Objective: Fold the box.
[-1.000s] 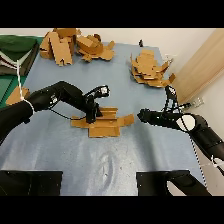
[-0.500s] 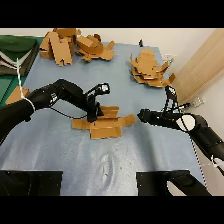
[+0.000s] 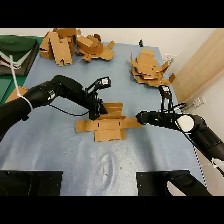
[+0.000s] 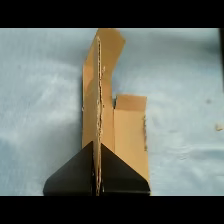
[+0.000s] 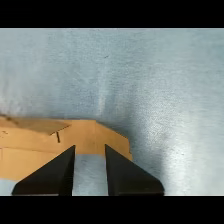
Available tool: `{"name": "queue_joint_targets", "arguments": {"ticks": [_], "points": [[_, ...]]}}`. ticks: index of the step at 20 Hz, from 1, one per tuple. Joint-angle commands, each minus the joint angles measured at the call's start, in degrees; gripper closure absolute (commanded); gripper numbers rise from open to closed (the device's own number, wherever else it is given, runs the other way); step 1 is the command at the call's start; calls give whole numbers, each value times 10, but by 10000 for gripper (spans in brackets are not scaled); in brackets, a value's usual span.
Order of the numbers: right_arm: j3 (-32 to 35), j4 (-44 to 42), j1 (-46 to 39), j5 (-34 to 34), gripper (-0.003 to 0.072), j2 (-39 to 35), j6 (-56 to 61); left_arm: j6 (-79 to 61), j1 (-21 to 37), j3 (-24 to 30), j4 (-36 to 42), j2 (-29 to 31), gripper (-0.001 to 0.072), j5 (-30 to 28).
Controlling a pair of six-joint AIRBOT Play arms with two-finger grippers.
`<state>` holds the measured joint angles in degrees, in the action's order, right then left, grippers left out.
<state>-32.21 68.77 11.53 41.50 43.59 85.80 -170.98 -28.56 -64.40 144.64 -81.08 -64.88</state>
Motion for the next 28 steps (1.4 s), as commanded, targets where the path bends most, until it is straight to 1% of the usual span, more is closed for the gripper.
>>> {"name": "queue_joint_targets", "arguments": {"ticks": [1, 4, 5, 9, 12, 14, 17, 21, 28], "points": [[0, 4, 2, 0, 401, 0, -12, 0, 2, -7, 23, 26, 696, -45], [0, 4, 2, 0, 401, 0, -7, 0, 8, -6, 52, 26, 696, -110], [0, 4, 3, 0, 401, 0, -7, 0, 8, -6, 50, 25, 696, -116], [0, 2, 3, 0, 401, 0, -7, 0, 8, -1, 17, -6, 696, -83], [0, 0, 3, 0, 401, 0, -7, 0, 8, -2, -21, -26, 696, -25], [0, 0, 3, 0, 401, 0, -7, 0, 8, -2, -35, -29, 696, 4], [0, 0, 4, 0, 401, 0, -8, 0, 7, -2, -34, -32, 696, 10], [0, -6, 4, -18, 398, 0, 10, 0, 7, -2, -35, -57, 696, 10], [0, 1, 3, -14, 398, 0, 9, 0, 7, -2, -20, -55, 696, 15]]}}
